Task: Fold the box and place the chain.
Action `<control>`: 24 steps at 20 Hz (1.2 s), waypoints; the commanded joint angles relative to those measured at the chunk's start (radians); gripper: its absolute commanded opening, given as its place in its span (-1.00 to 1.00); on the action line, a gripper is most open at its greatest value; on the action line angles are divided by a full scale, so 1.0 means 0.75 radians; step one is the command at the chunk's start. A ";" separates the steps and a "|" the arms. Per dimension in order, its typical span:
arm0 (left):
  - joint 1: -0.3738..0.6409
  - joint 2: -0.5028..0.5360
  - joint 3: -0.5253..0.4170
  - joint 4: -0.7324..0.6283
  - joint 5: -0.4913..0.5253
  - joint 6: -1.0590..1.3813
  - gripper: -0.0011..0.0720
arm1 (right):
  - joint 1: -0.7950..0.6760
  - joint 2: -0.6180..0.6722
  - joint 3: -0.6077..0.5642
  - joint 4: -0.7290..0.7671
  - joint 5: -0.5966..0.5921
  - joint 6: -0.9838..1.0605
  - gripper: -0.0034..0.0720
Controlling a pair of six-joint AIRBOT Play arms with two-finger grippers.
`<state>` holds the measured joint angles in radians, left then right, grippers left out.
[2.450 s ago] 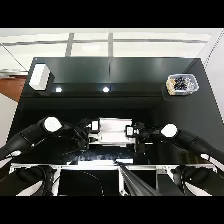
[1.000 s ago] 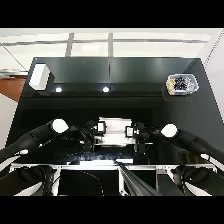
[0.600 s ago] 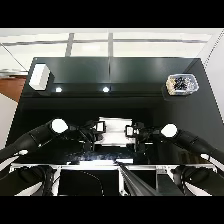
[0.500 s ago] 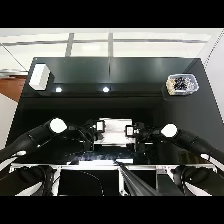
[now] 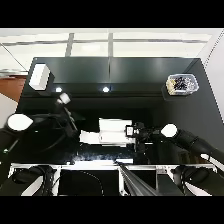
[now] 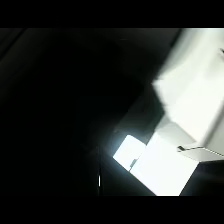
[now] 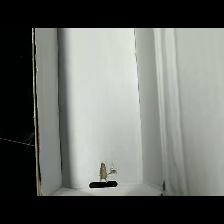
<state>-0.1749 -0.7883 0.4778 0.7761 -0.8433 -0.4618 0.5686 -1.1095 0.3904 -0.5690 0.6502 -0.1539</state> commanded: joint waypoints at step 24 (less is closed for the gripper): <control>0.015 -0.439 -0.254 -0.413 -0.107 -0.770 -0.07 | 0.001 -0.001 -0.001 0.000 0.001 -0.001 -0.09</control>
